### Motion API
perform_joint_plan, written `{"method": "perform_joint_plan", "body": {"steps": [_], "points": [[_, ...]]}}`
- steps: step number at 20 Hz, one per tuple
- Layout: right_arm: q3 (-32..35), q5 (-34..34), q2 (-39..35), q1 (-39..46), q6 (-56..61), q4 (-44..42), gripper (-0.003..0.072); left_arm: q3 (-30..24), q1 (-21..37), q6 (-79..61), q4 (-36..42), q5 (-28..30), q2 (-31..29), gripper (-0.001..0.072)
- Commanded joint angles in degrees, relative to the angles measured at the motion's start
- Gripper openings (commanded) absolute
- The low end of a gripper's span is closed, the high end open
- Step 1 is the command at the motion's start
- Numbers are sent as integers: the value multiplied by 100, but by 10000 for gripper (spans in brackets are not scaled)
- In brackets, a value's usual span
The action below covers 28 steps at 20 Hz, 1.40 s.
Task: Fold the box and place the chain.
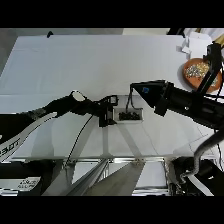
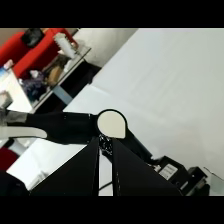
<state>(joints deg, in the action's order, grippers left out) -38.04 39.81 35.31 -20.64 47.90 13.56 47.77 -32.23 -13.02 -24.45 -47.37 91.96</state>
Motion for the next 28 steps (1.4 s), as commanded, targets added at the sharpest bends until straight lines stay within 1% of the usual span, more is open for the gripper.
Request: {"method": "perform_joint_plan", "body": {"steps": [1, 2, 4, 6, 7, 10, 14, 17, 19, 20, 21, 22, 23, 25, 26, 28], "points": [[-4, 26, -4, -7, -153, -39, 8, -2, 0, -2, 0, 2, -2, 252], [-4, 24, -4, -7, -151, 232, 8, -2, 0, 0, 0, 2, -2, 252], [-2, 35, 4, -7, -83, 1241, 8, -2, 0, 0, 0, 2, -2, 252], [11, 48, 79, -7, 345, 2197, 8, -2, 0, -2, 0, 2, -2, 252], [55, 48, 153, -7, 463, 2479, 8, -2, 0, -2, 0, 2, -2, 252], [278, 52, 575, -7, 459, 2549, 8, -2, 0, -2, 0, 2, -2, 252], [577, 177, 1484, -7, 262, 2553, 8, -2, 0, -2, 0, 0, -2, 252], [590, 223, 2070, -7, 260, 2538, 9, -2, 0, -2, 0, 2, -2, 252], [590, 262, 2229, -20, 262, 2538, 12, -2, 0, -2, 0, 2, -2, 252], [590, 256, 2232, -76, 254, 2549, 59, -2, 0, -2, 0, 2, -2, 252], [588, 254, 2232, -151, 199, 2540, 144, -2, 0, -2, 0, 0, -2, 252], [588, 227, 2232, -247, 13, 2542, 205, -2, 0, -2, 0, 2, -2, 252], [573, 181, 2232, -334, -66, 2551, 204, -2, 0, -2, 0, 2, -2, 252], [378, 256, 2232, -380, -61, 2645, 204, -2, 0, -2, 0, 0, -2, 252], [160, 367, 2234, -348, -57, 2846, 202, -2, 0, 0, 2, 2, -2, 252], [-490, 704, 2247, -181, -37, 3355, 196, -2, 0, 0, 0, 0, -2, 252]]}}
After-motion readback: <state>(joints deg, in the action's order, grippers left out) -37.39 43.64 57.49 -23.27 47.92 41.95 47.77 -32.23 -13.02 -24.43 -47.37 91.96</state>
